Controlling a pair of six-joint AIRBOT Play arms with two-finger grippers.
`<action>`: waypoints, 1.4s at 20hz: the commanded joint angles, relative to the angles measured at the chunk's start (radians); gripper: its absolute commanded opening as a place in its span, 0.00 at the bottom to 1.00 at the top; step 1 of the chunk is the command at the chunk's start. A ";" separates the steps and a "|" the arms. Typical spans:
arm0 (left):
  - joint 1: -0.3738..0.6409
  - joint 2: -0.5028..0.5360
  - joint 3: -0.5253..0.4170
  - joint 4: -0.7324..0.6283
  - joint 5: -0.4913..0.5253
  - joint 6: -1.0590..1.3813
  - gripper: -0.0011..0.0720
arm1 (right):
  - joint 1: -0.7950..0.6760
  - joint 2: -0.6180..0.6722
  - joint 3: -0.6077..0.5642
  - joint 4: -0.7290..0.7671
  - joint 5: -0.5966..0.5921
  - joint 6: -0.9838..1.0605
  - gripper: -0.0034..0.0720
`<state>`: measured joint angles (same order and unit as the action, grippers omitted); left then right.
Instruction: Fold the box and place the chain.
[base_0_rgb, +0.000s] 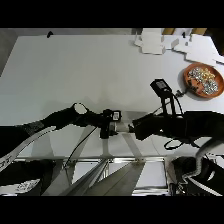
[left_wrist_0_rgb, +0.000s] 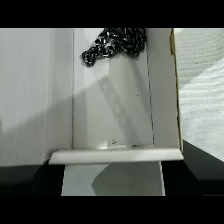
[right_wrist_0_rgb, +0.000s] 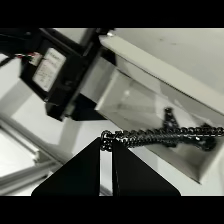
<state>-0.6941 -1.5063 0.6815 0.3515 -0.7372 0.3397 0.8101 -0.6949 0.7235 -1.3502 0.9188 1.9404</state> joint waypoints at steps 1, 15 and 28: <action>0.001 0.000 0.000 0.000 0.000 0.000 0.39 | 0.065 -0.042 0.001 0.000 -0.087 0.045 0.07; 0.001 0.000 0.000 0.000 0.000 0.000 0.39 | -0.074 -0.136 0.100 -0.079 0.069 -0.028 0.31; 0.001 0.000 0.000 0.000 0.000 0.000 0.39 | -0.566 -0.365 0.135 -0.296 0.189 -0.146 0.07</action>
<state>-0.6941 -1.5063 0.6815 0.3515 -0.7372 0.3397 0.3073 -0.9825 0.8577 -1.6287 1.1004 1.8370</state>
